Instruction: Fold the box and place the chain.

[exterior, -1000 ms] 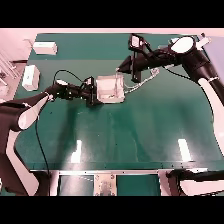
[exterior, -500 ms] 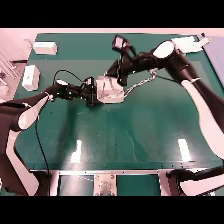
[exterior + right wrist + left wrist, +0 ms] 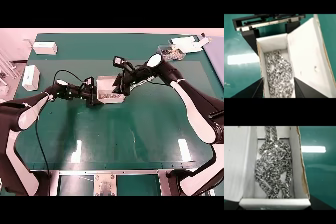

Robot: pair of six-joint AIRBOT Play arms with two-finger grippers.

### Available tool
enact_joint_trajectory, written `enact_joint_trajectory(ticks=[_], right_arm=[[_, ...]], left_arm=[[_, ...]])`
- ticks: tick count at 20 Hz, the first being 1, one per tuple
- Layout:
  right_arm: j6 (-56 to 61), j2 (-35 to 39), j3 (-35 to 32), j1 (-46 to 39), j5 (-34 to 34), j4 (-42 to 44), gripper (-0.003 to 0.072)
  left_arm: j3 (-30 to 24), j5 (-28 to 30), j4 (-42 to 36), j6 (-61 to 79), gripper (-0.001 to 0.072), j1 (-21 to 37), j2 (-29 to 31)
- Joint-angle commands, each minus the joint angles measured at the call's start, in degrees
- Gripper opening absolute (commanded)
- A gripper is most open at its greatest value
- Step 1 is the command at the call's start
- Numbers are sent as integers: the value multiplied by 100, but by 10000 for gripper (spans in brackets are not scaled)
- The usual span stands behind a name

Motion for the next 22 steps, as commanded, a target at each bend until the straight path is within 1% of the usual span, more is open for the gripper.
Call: enact_joint_trajectory(ticks=[1, 4, 8, 9, 10, 12, 13, 14, 18, 22], right_arm=[[-11, 35, 179, -457, 188, -476, 439], [-111, -20, 17, -1071, 179, -455, 439], [-1405, -452, -212, -1261, 151, -140, 456], [-1661, -588, -212, -1235, 105, 52, 481], [-1915, -728, -212, -1196, 26, 227, 538], [-2275, -914, -210, -1102, -85, 302, 538], [-2350, -951, -210, -1051, -122, 299, 501], [-2441, -957, -212, -1012, -140, 319, 516], [-2393, -957, -210, -1005, -138, 323, 519], [-2330, -957, -225, -901, 96, 295, 517]], left_arm=[[2, -2, -2, 2, 470, 4, 0], [2, -2, -2, 2, 470, 4, 0], [2, 0, -2, 2, 470, 4, 0], [2, -2, -2, 2, 470, 4, 0], [2, -2, -2, 2, 470, 4, 0], [2, 0, -2, 2, 470, 4, 0], [2, 0, -2, 2, 470, 4, 0], [2, 0, -2, 2, 469, 4, 0], [2, -2, -2, 2, 470, 4, 0], [2, -2, -2, 2, 469, 4, 0]])
